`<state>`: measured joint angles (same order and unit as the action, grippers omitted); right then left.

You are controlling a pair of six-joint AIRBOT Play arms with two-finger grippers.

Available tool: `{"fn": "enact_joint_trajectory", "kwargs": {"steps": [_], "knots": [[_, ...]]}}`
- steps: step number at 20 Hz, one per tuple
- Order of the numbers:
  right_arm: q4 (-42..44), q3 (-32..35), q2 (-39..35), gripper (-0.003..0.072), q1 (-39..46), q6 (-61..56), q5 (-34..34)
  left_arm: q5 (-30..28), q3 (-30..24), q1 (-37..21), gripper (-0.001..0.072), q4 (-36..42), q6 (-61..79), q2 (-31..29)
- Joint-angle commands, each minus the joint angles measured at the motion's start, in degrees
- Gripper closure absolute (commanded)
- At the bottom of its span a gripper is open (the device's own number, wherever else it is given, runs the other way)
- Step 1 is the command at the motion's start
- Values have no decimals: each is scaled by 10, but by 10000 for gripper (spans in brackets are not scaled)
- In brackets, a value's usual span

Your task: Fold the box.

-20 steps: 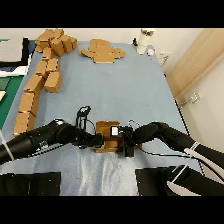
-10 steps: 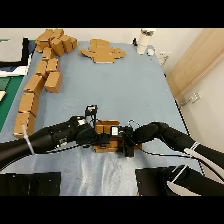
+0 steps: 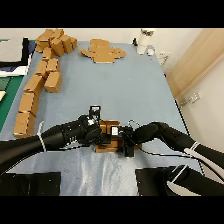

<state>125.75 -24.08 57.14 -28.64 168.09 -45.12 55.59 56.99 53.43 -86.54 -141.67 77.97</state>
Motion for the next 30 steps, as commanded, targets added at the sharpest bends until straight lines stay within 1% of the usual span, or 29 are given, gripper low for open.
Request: {"fn": "enact_joint_trajectory", "kwargs": {"steps": [1, 9, 14, 15, 16, 18, 19, 20, 21, 22, 27, 30], "knots": [[0, 0, 0, 176, 0, 0, 0, 12, 2, 0, 239, -5, 4, 13], [0, 0, 0, 176, 0, 0, 0, 7, 4, 0, 241, 13, 2, 25], [0, 0, 0, 176, 0, 0, 0, 11, 31, 1, 242, 16, 23, 48], [0, 0, 0, 176, 0, 0, 0, 19, 31, 0, 294, 15, 23, 48], [0, 0, 0, 176, 0, 0, 0, 30, 31, 1, 379, 12, 24, 48], [0, 0, 0, 176, 0, 0, 0, 39, 31, 2, 380, 13, 20, 48], [0, 0, 0, 176, 0, 0, 0, 41, 31, 5, 448, 12, 13, 48], [0, 0, 0, 176, 0, 0, 0, 40, 31, 6, 613, 12, 13, 48], [0, 0, 0, 176, 0, 0, 0, 40, 31, 7, 674, 12, 13, 48], [0, 0, 0, 176, 0, 0, 0, 40, 31, 8, 696, 12, 11, 48], [0, 0, 0, 176, 0, 0, 0, 41, 31, 8, 696, 17, 7, 48], [0, 0, 0, 176, 0, 0, 0, 51, 31, 8, 694, 23, 8, 48]]}}
